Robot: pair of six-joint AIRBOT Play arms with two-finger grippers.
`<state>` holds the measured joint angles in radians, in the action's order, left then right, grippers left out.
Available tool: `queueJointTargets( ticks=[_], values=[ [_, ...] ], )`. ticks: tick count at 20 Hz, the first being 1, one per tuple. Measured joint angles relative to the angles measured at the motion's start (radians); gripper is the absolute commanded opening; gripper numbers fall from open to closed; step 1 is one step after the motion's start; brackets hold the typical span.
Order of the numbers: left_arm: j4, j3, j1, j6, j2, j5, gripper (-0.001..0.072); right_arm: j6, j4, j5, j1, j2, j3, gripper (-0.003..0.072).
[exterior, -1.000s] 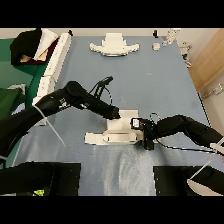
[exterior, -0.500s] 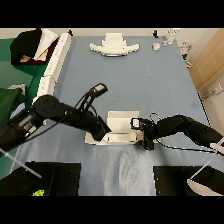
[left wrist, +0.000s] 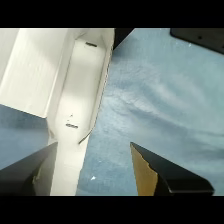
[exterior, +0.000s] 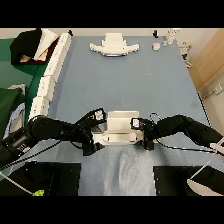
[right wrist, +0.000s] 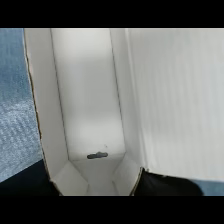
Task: Fold the box.
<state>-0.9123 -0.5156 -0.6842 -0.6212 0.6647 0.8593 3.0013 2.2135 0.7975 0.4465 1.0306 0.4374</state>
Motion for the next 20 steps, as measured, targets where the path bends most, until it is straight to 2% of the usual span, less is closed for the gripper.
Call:
queueJointTargets(
  ticks=[5,10,15,16,17,20],
  values=[
    [-0.018,0.079,0.055,0.217,0.047,-0.044,0.0701,0.0,0.0,0.0,0.0,0.0,0.0,0.0525],
    [0.006,0.107,0.065,0.321,0.146,-0.166,0.0701,0.0,0.0,0.0,0.0,0.0,0.0,0.0525],
    [0.142,0.108,0.066,0.47,0.221,-0.249,0.0698,0.0,0.0,0.0,0.0,0.0,0.0,0.0525],
    [0.174,0.108,0.066,0.503,0.233,-0.256,0.06,0.0,0.0,0.0,0.0,0.0,0.0,0.0525],
    [0.204,0.108,0.066,0.537,0.246,-0.264,0.0452,0.0,0.0,0.0,0.0,0.0,0.0,0.0525],
    [0.253,0.107,0.066,0.607,0.281,-0.275,0.0157,0.0,0.0,0.0,0.0,0.0,0.0,0.0525]
  ],
)
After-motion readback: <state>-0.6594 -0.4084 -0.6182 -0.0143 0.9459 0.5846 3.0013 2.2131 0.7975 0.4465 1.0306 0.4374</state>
